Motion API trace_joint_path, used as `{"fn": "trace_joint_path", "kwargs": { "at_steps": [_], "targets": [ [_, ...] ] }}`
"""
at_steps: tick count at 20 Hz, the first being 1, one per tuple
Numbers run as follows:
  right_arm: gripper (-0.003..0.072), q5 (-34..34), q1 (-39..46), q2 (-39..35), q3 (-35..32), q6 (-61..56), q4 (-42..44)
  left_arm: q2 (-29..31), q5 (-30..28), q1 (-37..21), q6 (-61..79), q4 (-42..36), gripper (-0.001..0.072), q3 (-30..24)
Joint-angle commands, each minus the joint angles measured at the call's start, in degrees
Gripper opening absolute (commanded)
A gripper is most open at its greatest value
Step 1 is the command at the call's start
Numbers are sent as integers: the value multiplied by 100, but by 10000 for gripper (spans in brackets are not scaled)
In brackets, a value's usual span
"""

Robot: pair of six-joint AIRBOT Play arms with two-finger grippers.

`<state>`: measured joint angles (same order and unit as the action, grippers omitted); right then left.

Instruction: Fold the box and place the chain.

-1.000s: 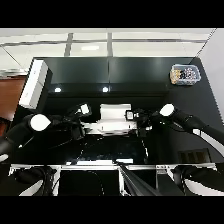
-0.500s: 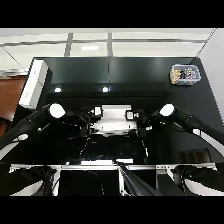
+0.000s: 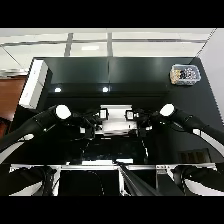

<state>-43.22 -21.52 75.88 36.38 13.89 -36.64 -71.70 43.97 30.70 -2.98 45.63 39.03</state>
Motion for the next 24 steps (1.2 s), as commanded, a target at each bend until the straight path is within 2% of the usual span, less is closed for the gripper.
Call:
{"fn": "trace_joint_path", "kwargs": {
  "at_steps": [1,3,10,11,12,14,15,16,18,19,24],
  "targets": [
    [247,2,-2,-2,2,0,2,-85,-494,149,0,-498,221,4],
    [247,7,-2,-2,2,0,2,-203,-621,181,-2,-785,222,4],
    [247,7,-2,-2,2,2,2,-251,-476,181,-20,-769,222,4],
    [247,15,-2,-2,2,0,0,-251,-479,192,-15,-693,335,4],
    [247,39,-2,-2,2,2,0,-251,-481,199,-17,-662,543,4],
    [247,114,-2,-2,2,2,2,-251,-431,208,-20,-514,225,31],
    [247,129,-2,-2,2,2,0,-251,-455,219,-20,-518,418,31],
    [247,129,-2,-2,2,2,0,-251,-448,214,-22,-511,493,39],
    [247,127,-2,-2,2,0,0,-199,-352,186,-136,-219,287,96],
    [247,127,-2,-2,2,0,0,-153,-177,151,-431,138,21,188],
    [247,122,-2,-2,2,2,0,535,704,-494,-4044,2649,25,599]
  ]
}}
